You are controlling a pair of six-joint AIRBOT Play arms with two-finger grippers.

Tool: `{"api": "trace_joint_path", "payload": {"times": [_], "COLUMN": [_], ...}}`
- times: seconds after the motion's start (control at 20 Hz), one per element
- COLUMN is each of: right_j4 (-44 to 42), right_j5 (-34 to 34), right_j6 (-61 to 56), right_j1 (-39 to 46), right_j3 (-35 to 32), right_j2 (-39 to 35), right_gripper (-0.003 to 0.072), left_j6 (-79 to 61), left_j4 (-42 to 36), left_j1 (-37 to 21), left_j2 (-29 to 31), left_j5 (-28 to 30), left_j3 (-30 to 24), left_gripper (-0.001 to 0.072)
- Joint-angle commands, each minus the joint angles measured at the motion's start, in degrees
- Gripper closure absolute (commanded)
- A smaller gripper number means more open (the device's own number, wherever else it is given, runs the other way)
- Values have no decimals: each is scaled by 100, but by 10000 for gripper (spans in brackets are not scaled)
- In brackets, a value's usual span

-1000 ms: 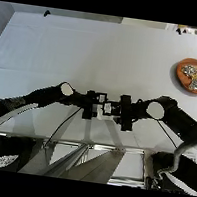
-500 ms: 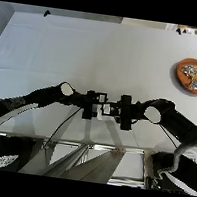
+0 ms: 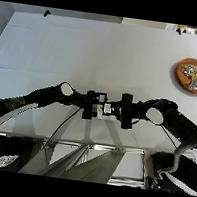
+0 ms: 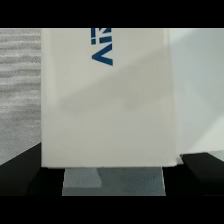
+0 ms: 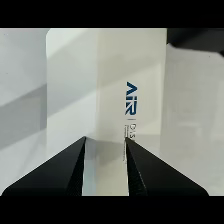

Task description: Fold the box and place the chain.

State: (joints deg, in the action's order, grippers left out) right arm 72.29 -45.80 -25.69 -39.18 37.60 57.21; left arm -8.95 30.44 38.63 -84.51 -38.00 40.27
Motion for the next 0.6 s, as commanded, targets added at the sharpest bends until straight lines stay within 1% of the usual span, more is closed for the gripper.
{"api": "trace_joint_path", "payload": {"times": [0.0, 0.1, 0.25, 0.3, 0.55], "right_j4": [105, -42, -627, -647, -20], "right_j5": [76, -33, -306, -273, 50], "right_j6": [-96, -101, 83, 83, -328], "right_j1": [-4, -4, -11, -83, -212], "right_j3": [-2, -2, -7, -31, -79], "right_j2": [-63, -59, -42, -22, 120], "right_gripper": [444, 443, 442, 442, 442], "left_j6": [-4, -4, -4, -4, -4], "left_j4": [2, 2, 2, 2, 2], "left_j1": [2, 2, 2, 2, 2], "left_j2": [4, 4, 4, 4, 4], "left_j5": [0, 0, 0, 0, 0], "left_j3": [-2, -2, -2, -2, -2], "left_gripper": [697, 697, 697, 697, 697]}}
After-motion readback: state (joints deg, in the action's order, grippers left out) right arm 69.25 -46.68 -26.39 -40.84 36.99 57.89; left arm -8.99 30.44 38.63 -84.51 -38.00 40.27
